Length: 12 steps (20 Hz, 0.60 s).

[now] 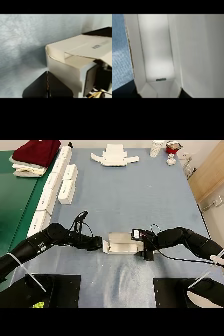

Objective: Fold the box.

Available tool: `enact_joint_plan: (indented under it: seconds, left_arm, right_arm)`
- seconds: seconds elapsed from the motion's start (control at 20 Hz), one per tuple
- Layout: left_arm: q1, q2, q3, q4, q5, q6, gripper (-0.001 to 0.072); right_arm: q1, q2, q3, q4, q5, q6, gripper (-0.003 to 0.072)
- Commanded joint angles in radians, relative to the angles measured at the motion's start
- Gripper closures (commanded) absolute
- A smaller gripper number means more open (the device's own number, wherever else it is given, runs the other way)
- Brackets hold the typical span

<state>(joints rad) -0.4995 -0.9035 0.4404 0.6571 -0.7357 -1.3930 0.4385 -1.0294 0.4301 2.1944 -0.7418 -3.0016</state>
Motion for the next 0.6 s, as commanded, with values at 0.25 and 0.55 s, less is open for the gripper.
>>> enact_joint_plan:
  seconds: [0.25, 0.55]
  left_arm:
    - [-0.063, -0.022, 0.010, -0.053, -0.005, -0.018, 0.0698]
    - [-0.066, -0.024, 0.020, -0.074, -0.009, -0.022, 0.0696]
  right_arm:
    - [0.000, 0.001, 0.001, 0.000, 0.000, 0.000, 0.0156]
    - [0.000, 0.001, 0.001, 0.000, 0.000, 0.000, 0.0156]
